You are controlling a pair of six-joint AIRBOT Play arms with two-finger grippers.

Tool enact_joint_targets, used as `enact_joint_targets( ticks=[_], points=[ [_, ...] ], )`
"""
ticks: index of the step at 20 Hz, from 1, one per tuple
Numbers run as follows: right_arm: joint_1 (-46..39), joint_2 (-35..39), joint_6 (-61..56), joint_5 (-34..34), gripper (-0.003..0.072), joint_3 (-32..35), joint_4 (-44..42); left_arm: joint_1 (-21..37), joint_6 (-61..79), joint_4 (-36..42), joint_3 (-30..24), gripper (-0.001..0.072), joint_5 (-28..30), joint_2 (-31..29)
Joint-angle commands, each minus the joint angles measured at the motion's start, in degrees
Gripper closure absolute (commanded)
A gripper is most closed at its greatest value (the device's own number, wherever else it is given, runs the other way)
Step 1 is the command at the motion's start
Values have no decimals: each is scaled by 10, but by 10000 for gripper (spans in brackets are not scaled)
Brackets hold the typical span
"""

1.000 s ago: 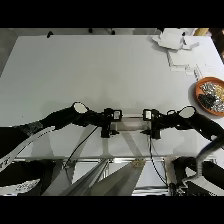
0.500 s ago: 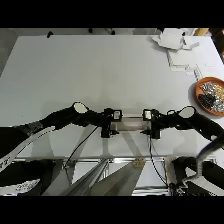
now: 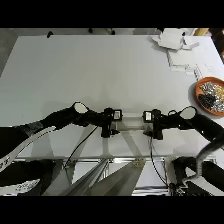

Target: Fold the box and place the chain.

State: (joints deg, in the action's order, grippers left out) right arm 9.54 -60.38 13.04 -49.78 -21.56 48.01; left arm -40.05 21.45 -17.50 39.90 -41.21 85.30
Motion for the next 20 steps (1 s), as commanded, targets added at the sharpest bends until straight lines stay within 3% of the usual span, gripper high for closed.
enact_joint_targets(
  ticks=[1,9,13,15,16,20],
  points=[
    [-7,57,-82,-51,2,0,99,0,0,-1,0,368,-2,0],
    [-22,198,-190,-84,71,0,55,0,0,-1,0,368,-2,0],
    [-19,224,-186,-103,494,0,-96,0,0,-1,0,368,-2,0],
    [3,217,-149,-92,654,0,-181,0,0,-1,0,368,-2,0],
    [19,210,-124,-69,663,0,-218,0,0,-1,0,368,-2,0],
    [80,126,-110,128,664,-6,-324,0,0,-1,0,368,-2,0]
  ],
)
